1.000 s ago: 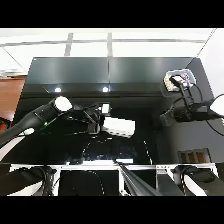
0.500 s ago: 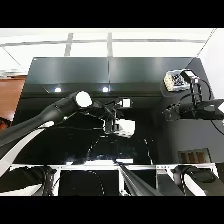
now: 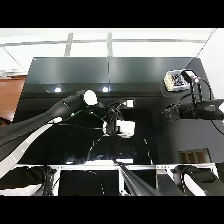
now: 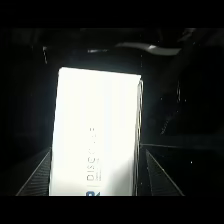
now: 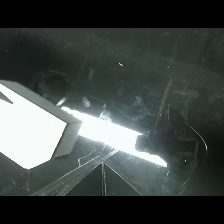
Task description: Fold the box and place the chain.
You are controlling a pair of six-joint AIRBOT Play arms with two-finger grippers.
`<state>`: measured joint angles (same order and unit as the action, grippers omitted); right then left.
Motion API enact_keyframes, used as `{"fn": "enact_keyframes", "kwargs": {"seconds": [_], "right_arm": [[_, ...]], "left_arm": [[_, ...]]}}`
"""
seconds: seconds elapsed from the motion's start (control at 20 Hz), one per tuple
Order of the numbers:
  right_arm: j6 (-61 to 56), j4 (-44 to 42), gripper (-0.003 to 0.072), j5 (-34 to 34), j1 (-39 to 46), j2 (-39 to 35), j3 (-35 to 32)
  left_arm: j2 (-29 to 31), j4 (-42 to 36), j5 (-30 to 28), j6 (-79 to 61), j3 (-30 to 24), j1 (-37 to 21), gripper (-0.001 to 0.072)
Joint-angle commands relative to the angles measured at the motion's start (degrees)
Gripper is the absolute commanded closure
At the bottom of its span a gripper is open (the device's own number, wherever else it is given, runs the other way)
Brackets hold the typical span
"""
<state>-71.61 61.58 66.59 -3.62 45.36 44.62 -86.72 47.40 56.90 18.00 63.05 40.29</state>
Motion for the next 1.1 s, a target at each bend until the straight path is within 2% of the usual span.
{"fn": "enact_keyframes", "kwargs": {"seconds": [0.0, 0.45, 0.65, 0.7, 0.75, 0.8, 0.95, 1.05], "right_arm": [[0.00, 0.00, 0.0678, -0.07, 0.04, -0.07, -0.24], [-0.04, -0.07, 0.0677, -0.87, 0.04, -0.07, -2.27], [-0.07, 0.00, 0.0678, -1.05, 0.04, -0.07, -2.27], [-0.04, 0.04, 0.0678, -1.22, 0.04, -0.07, -2.27], [-0.04, 0.20, 0.0678, -1.27, 0.04, -0.07, -2.27], [-0.04, 0.26, 0.0678, -1.25, 0.04, -0.07, -2.27], [-0.04, 0.44, 0.0678, -1.60, 0.04, -0.07, -2.27], [-0.07, 0.44, 0.0678, -2.45, 0.04, -0.07, -2.27]], "left_arm": [[-0.15, 1.97, 0.55, -0.07, 0.17, 0.28, 0.0003], [-0.94, 11.02, -1.92, -0.26, 0.15, 5.27, -0.0002], [-3.17, 11.93, -7.32, 0.90, 0.15, 6.91, 0.0006], [-3.08, 12.24, -7.10, 0.92, 0.57, 7.04, 0.0110], [-2.99, 13.07, -5.29, 1.92, 1.62, 6.97, 0.0324], [-2.84, 15.04, -2.99, 3.74, 3.04, 6.71, 0.0495], [-2.82, 21.51, 4.20, 11.43, 8.04, 2.54, 0.0508], [-2.82, 25.40, 7.10, 17.31, 11.19, -3.67, 0.0508]]}}
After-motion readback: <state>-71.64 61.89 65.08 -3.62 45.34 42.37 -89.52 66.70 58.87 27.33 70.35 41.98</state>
